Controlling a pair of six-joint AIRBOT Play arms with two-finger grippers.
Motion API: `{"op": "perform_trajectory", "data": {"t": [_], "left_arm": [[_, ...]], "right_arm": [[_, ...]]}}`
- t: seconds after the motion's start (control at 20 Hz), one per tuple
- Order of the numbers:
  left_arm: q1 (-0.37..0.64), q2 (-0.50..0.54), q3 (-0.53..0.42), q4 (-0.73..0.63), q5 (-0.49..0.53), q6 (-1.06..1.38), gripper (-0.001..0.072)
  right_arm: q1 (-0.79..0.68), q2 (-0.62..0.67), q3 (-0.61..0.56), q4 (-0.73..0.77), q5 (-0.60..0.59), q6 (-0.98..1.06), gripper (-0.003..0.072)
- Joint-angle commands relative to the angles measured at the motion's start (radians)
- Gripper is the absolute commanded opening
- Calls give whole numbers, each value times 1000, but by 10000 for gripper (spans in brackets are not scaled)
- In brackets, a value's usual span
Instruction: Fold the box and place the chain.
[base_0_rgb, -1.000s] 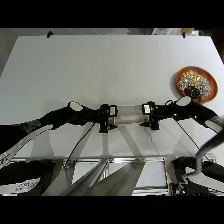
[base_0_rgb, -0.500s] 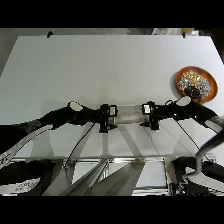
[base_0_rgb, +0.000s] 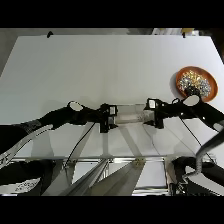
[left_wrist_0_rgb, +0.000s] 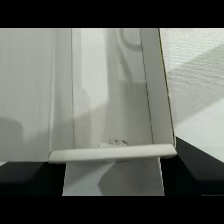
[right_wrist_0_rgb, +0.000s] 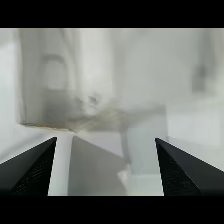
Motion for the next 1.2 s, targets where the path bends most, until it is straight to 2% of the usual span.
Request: {"op": "perform_trajectory", "data": {"t": [0.0, 0.15, 0.25, 0.3, 0.35, 0.4, 0.5, 0.7, 0.95, 1.15], "left_arm": [[0, 0, 0, -3, 5, -2, 170], [0, 0, 0, -3, 4, -2, 170], [0, 0, 0, -3, 4, -2, 170], [0, 0, 0, -3, 4, -2, 170], [0, 0, 0, -3, 5, -2, 170], [0, 0, 0, -3, 5, -2, 170], [0, 0, 0, -3, 4, -2, 170], [0, 0, 0, -3, 4, -2, 170], [0, 0, 0, -3, 4, -2, 170], [0, 0, 0, -3, 4, -2, 170]], "right_arm": [[-84, 71, 0, -211, 92, 256, 687], [-129, 164, 0, -287, 180, 394, 659], [-134, 247, 0, -266, 253, 465, 525], [-134, 290, 0, -227, 296, 498, 372], [-134, 325, 0, -177, 335, 506, 172], [-134, 352, 0, -104, 367, 505, 13], [-134, 363, 0, 64, 368, 504, 13], [-64, 298, -24, 330, 171, 491, 8], [82, 92, -24, 353, 16, 467, 10], [100, 26, -24, 386, -164, 533, 11]]}}
